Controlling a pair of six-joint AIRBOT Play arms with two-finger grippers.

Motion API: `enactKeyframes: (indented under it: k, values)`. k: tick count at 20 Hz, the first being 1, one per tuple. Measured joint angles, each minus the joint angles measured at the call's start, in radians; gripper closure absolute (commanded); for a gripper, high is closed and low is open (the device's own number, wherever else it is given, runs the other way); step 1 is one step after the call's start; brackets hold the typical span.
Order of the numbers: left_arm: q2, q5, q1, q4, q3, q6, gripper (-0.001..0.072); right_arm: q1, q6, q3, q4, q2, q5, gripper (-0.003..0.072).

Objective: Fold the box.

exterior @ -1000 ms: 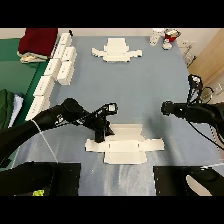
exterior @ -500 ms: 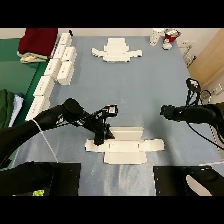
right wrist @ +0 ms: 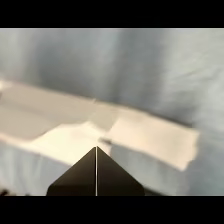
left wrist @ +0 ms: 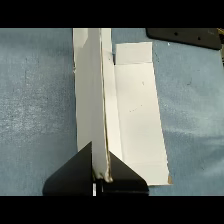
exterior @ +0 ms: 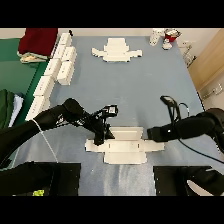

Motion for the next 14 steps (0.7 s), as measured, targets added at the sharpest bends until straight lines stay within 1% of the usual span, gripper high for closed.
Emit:
enactKeyframes:
  k: [3, 4, 5, 6, 7, 9, 11, 14]
  values:
    - [0.0, 0.0, 0.0, 0.0, 0.0, 0.0, 0.0697, 0.29, 0.098, -0.021, -0.043, 0.042, -0.008, 0.0674]
    - [0.0, 0.0, 0.0, 0.0, 0.0, 0.0, 0.0697, 0.397, 0.134, -0.029, -0.083, 0.045, -0.005, 0.0482]
    - [0.0, 0.0, 0.0, 0.0, 0.0, 0.0, 0.0696, 0.492, 0.159, -0.037, -0.123, 0.04, 0.004, 0.0151]
    - [0.0, 0.0, 0.0, 0.0, 0.0, 0.0, 0.0697, 0.584, 0.18, -0.045, -0.167, 0.025, 0.021, -0.0034]
    - [0.0, 0.0, 0.0, 0.0, 0.0, 0.0, 0.0697, 0.663, 0.191, -0.052, -0.217, 0.003, 0.042, -0.0029]
    - [0.0, 0.0, 0.0, 0.0, 0.0, 0.0, 0.0697, 0.771, 0.193, -0.06, -0.303, -0.058, 0.079, -0.0029]
    - [0.0, 0.0, 0.0, 0.0, 0.0, 0.0, 0.0697, 0.827, 0.17, -0.064, -0.376, -0.126, 0.102, -0.0029]
    - [0.0, -0.001, 0.0, 0.0, 0.0, 0.0, 0.0697, 0.869, 0.141, -0.068, -0.487, -0.22, 0.128, -0.0028]
